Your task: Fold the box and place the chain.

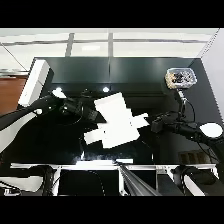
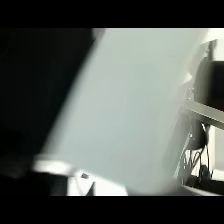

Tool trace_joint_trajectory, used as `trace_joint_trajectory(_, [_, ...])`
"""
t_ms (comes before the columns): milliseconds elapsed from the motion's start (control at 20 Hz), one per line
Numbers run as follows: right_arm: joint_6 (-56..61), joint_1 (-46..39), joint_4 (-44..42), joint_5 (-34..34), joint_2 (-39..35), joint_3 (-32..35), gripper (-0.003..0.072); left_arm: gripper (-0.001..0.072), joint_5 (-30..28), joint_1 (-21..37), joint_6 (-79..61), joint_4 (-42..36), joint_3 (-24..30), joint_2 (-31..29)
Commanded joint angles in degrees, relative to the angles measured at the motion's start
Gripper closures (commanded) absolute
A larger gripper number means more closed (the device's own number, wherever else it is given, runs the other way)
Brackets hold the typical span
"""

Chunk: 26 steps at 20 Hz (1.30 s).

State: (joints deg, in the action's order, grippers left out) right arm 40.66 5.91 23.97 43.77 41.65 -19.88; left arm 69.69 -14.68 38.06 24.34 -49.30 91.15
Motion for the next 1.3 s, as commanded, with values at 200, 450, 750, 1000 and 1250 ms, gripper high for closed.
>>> trace_joint_trajectory(200, [0.02,-0.24,0.55,0.07,-0.02,-0.04,0.0629,0.068,4.24,0.87,-11.21,-2.32,-0.26,1.22])
trace_joint_trajectory(450, [1.18,-4.22,15.93,10.82,-0.02,-8.98,0.0036,0.0685,1.81,0.79,-12.61,-0.66,-0.28,-0.79])
trace_joint_trajectory(750, [-3.89,-5.27,24.83,14.19,0.0,-19.45,0.0038,0.0685,-2.43,-2.82,-26.08,3.76,0.87,-10.4])
trace_joint_trajectory(1000, [-4.33,-5.07,28.33,14.36,0.07,-19.39,0.0039,0.0683,-5.97,-6.86,-37.03,7.91,0.85,-11.74])
trace_joint_trajectory(1250, [-13.6,-5.05,28.3,15.15,0.48,-15.15,0.004,0.0684,-17.09,-8.61,-41.13,9.7,0.85,-11.74])
